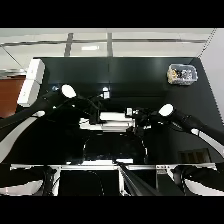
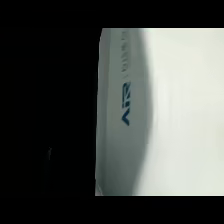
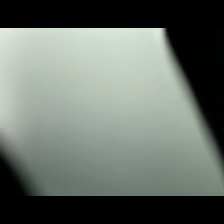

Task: Fold the box and place the chain.

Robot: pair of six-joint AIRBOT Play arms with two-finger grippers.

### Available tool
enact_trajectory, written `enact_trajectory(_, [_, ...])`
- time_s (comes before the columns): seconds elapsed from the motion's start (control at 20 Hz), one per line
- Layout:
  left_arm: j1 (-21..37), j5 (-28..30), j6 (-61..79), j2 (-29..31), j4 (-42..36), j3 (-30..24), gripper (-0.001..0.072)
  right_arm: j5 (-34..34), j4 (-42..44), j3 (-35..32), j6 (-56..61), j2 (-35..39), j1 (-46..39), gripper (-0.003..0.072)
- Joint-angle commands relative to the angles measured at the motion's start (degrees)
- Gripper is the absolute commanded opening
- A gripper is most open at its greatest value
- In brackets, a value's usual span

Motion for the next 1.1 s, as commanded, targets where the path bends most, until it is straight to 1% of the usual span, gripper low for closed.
enact_trajectory(0.0, [3.48, -3.04, -10.71, 6.56, 6.67, 0.07, 0.0699, -0.09, -0.09, -0.02, 0.0, -0.04, 0.04, 0.0487])
enact_trajectory(0.05, [5.05, -4.46, -16.94, 9.25, 9.88, 0.07, 0.0699, -0.09, -0.11, -0.02, 0.0, -0.04, 0.04, 0.0473])
enact_trajectory(0.1, [6.56, -7.21, -22.95, 11.45, 11.96, 0.07, 0.0697, -0.07, -0.15, -0.02, -0.02, -0.04, 0.04, 0.0274])
enact_trajectory(0.15, [8.07, -11.8, -28.96, 13.2, 12.72, 0.04, 0.0693, -0.07, -0.15, -0.02, -0.02, -0.04, 0.04, 0.0152])
enact_trajectory(0.2, [9.11, -17.0, -34.62, 13.9, 12.24, 0.04, 0.0642, -0.09, -0.13, -0.02, 0.0, -0.04, 0.04, 0.0119])
enact_trajectory(0.25, [9.42, -22.73, -40.48, 13.77, 10.73, -0.13, 0.0447, -0.09, -0.09, -0.02, 0.0, -0.04, 0.04, 0.0119])
enact_trajectory(0.3, [9.18, -27.39, -43.06, 13.2, 7.82, -0.76, 0.0166, -0.07, -0.07, -0.02, 0.0, -0.04, 0.04, 0.0127])
enact_trajectory(0.35, [8.41, -30.32, -42.32, 12.44, 2.49, -2.12, 0.0025, -0.07, -0.09, -0.02, 0.11, -0.02, 0.04, 0.0128])
enact_trajectory(0.4, [7.34, -29.99, -41.77, 11.82, -3.23, -3.82, 0.0024, -0.26, -0.09, -0.02, 0.04, -0.02, 0.04, 0.0129])
enact_trajectory(0.45, [5.86, -26.69, -39.26, 11.34, -9.16, -5.77, 0.0024, -0.31, -0.09, -0.02, 0.02, -0.04, 0.04, 0.0128])
enact_trajectory(0.5, [4.31, -21.0, -35.6, 11.13, -13.53, -7.26, 0.0024, -0.28, -0.07, -0.02, 0.02, -0.02, 0.04, 0.0128])
enact_trajectory(0.55, [3.02, -14.12, -32.61, 11.13, -15.89, -8.07, 0.0024, -0.26, -0.09, -0.02, 0.02, -0.04, 0.04, 0.0128])
enact_trajectory(0.7, [0.96, 9.35, -30.16, 11.13, -20.63, -8.22, 0.0025, -0.28, -0.07, -0.02, 0.02, -0.04, 0.04, 0.0128])
enact_trajectory(0.75, [0.63, 16.04, -29.27, 11.08, -21.88, -8.22, 0.0025, -0.28, -0.09, -0.02, 0.02, -0.02, 0.04, 0.0128])
enact_trajectory(0.8, [0.55, 20.26, -27.65, 10.69, -21.81, -8.22, 0.0025, -0.28, -0.09, -0.02, 0.02, -0.02, 0.04, 0.0128])
enact_trajectory(0.85, [0.57, 21.09, -26.03, 9.75, -21.73, -8.22, 0.0025, -0.26, -0.09, -0.02, 0.02, -0.04, 0.04, 0.0128])
enact_trajectory(0.9, [0.66, 20.24, -25.57, 8.39, -20.7, -8.2, 0.0025, -0.28, -0.09, -0.02, 0.02, -0.04, 0.04, 0.0128])
enact_trajectory(0.95, [0.57, 18.18, -25.59, 6.58, -18.34, -8.2, 0.0025, -0.28, -0.09, -0.02, 0.02, -0.04, 0.04, 0.0128])
enact_trajectory(1.05, [0.57, 11.56, -25.7, 2.6, -16.39, -8.2, 0.0024, -0.28, -0.09, -0.02, 0.02, -0.04, 0.04, 0.0128])
